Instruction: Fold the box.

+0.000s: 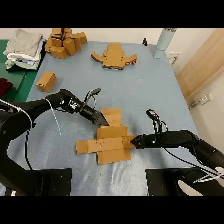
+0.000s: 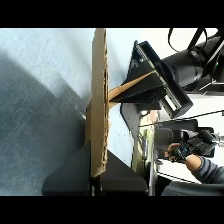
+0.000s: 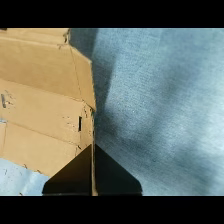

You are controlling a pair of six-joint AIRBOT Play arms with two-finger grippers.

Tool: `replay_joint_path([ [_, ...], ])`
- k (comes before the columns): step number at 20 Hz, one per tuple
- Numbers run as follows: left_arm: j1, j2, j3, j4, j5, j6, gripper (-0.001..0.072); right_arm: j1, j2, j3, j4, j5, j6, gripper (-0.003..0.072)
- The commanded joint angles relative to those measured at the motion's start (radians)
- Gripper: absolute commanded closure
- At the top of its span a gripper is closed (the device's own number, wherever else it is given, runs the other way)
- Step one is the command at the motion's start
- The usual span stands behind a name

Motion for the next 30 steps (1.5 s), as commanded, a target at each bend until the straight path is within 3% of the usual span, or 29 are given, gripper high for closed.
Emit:
replay_joint_path([
  [1,0.001,0.0,0.002,0.005,-0.001,0.012,0.0621,0.0,0.0,0.0,0.0,0.002,0.0,0.0682],
  [2,0.001,0.0,0.002,0.005,-0.002,0.019,0.0372,0.0,0.0,0.0,0.0,0.002,0.0,0.0682],
  [9,0.0,0.0,0.002,0.006,0.0,0.053,0.0372,0.0,-0.001,0.0,-0.001,0.002,0.0,0.0682],
  [11,0.0,0.0,0.002,0.007,-0.005,0.066,0.0604,0.0,-0.001,0.0,-0.001,0.002,0.0,0.0682],
  [19,-0.019,0.0,0.002,0.061,-0.019,0.071,0.061,0.0,-0.001,0.0,-0.001,0.003,0.0,0.0682],
  [20,-0.019,0.0,0.002,0.058,-0.021,0.071,0.0699,0.0,-0.001,0.0,-0.001,0.003,0.0,0.0682],
  [22,-0.018,0.0,0.013,0.059,-0.019,0.079,0.0699,0.0,-0.001,0.0,0.0,0.003,0.0,0.0681],
  [23,-0.018,0.0,0.023,0.06,-0.018,0.081,0.07,0.0,-0.001,0.0,0.0,0.007,0.002,0.0643],
  [25,-0.019,0.0,0.047,0.062,-0.006,0.106,0.0703,-0.003,-0.001,0.002,-0.005,0.02,0.026,0.0441],
  [30,-0.019,0.047,0.062,0.044,0.058,0.204,0.0706,-0.128,0.001,0.098,-0.18,0.032,0.241,0.0439],
])
